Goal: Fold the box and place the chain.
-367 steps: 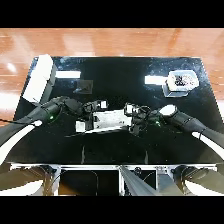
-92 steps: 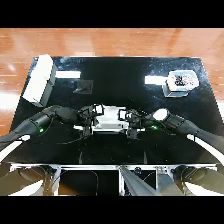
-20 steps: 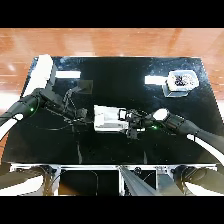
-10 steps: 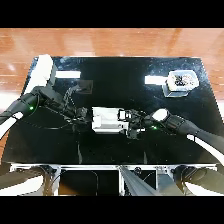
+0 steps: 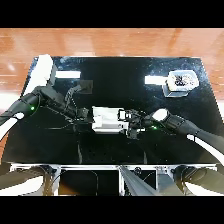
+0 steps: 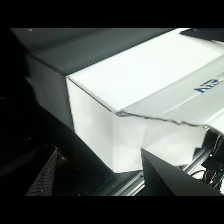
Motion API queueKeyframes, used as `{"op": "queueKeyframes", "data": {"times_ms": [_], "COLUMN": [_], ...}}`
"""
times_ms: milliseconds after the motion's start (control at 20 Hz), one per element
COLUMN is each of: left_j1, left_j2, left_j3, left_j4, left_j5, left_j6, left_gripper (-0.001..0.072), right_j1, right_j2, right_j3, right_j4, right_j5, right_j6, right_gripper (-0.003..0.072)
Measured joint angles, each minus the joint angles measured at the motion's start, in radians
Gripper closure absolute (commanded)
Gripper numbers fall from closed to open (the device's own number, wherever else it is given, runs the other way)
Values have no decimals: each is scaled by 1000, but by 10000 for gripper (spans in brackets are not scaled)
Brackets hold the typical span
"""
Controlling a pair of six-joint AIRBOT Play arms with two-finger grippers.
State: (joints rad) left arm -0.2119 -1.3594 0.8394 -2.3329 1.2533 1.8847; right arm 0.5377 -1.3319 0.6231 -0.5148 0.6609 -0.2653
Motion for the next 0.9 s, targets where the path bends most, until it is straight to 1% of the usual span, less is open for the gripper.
{"op": "queueKeyframes", "data": {"times_ms": [200,350,600,750,900], "left_j1": [-50,-103,-226,-306,-359], "left_j2": [5,32,86,100,104], "left_j3": [0,0,0,0,0], "left_j4": [22,72,257,365,433], "left_j5": [-44,-114,-222,-266,-311], "left_j6": [-35,-91,-283,-426,-544], "left_gripper": [95,95,96,98,101], "right_j1": [0,0,0,0,0], "right_j2": [0,0,0,0,0], "right_j3": [0,0,0,0,0], "right_j4": [0,0,0,0,0], "right_j5": [0,-1,-1,-1,-1], "right_j6": [0,0,0,0,0], "right_gripper": [146,146,147,146,147]}}
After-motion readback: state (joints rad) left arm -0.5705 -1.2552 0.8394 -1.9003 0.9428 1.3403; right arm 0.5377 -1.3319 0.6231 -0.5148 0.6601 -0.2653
